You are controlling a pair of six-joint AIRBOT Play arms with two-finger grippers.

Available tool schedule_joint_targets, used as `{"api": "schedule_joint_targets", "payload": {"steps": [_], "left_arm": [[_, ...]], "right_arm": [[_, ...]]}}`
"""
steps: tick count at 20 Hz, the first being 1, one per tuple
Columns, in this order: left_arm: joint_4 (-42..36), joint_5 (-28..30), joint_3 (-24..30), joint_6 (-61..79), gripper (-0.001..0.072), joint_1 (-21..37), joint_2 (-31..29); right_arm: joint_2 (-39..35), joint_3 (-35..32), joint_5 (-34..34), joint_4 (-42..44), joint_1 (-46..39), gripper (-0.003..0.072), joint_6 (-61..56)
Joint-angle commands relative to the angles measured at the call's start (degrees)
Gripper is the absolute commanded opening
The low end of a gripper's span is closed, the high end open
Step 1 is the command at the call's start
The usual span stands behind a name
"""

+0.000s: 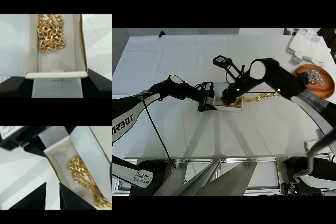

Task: Fold the box and place the chain.

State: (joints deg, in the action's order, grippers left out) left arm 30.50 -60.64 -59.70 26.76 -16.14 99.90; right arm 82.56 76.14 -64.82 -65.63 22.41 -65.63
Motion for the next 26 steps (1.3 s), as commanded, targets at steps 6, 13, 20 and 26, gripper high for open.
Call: {"api": "schedule_joint_targets", "payload": {"steps": [6,13,20,26], "left_arm": [[0.0,0.0,-0.02,0.02,0.0278,-0.02,-0.02],[0.0,0.0,0.0,0.02,0.0278,-0.02,-0.02],[0.0,0.0,0.0,0.02,0.0278,-0.02,-0.02],[0.0,0.0,0.0,0.02,0.0278,-0.02,-0.02]], "right_arm": [[-5.68,0.02,-10.43,-14.1,-19.58,0.0419,29.16],[5.81,0.02,-3.34,-15.26,-24.17,0.0487,39.41],[15.28,0.02,-2.84,-15.37,-21.16,0.06,43.69],[15.78,-4.31,0.52,-15.21,-18.86,0.0597,43.65]]}}
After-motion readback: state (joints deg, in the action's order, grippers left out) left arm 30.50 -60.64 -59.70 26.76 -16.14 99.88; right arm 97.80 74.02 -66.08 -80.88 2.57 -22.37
